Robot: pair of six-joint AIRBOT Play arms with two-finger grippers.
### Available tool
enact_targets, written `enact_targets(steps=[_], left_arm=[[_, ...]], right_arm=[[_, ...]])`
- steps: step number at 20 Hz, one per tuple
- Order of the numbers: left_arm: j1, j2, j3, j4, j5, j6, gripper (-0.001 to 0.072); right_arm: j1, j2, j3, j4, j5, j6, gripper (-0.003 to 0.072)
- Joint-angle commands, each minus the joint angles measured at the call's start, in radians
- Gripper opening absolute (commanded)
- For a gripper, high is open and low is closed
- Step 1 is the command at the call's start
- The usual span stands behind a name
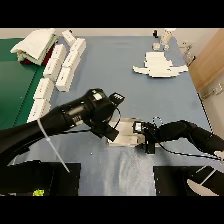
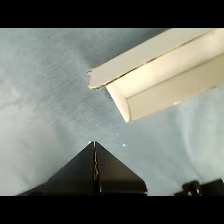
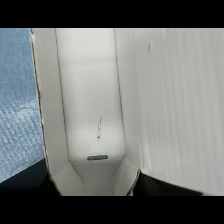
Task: Fold the box.
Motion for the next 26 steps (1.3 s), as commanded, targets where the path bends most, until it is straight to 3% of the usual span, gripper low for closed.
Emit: enact_targets(steps=[1, 3, 5, 6, 7, 11, 14, 16, 26], left_arm=[[0.158, 0.124, -0.112, -0.196, 0.129, 0.372, 0.0013], [0.251, 0.208, -0.211, -0.233, 0.136, 0.682, 0.0014], [0.354, 0.267, -0.325, -0.372, 0.166, 1.049, 0.0021], [0.396, 0.276, -0.372, -0.433, 0.19, 1.179, 0.0328], [0.428, 0.276, -0.416, -0.475, 0.24, 1.275, 0.0696], [0.46, 0.245, -0.557, -0.571, 0.495, 1.57, 0.0695], [0.46, 0.196, -0.613, -0.765, 0.628, 1.903, 0.0695], [0.46, 0.162, -0.618, -0.849, 0.627, 2.039, 0.0695], [0.457, 0.047, -0.618, -1.024, 0.607, 2.197, 0.0695]], right_arm=[[0.001, 0.0, 0.001, 0.0, 0.0, 0.0, 0.0561], [0.001, 0.0, 0.001, 0.0, 0.0, 0.0, 0.0561], [0.001, 0.0, 0.001, 0.0, 0.0, 0.0, 0.0561], [0.001, 0.0, 0.001, 0.0, 0.0, 0.0, 0.0561], [0.001, 0.0, 0.001, 0.0, 0.0, 0.0, 0.0561], [0.001, 0.0, 0.001, 0.0, 0.0, 0.0, 0.0561], [0.001, 0.0, 0.001, 0.0, 0.0, 0.0, 0.0561], [0.001, 0.0, 0.001, 0.0, 0.0, 0.0, 0.0561], [0.001, 0.0, 0.001, 0.0, 0.0, 0.0, 0.0561]])
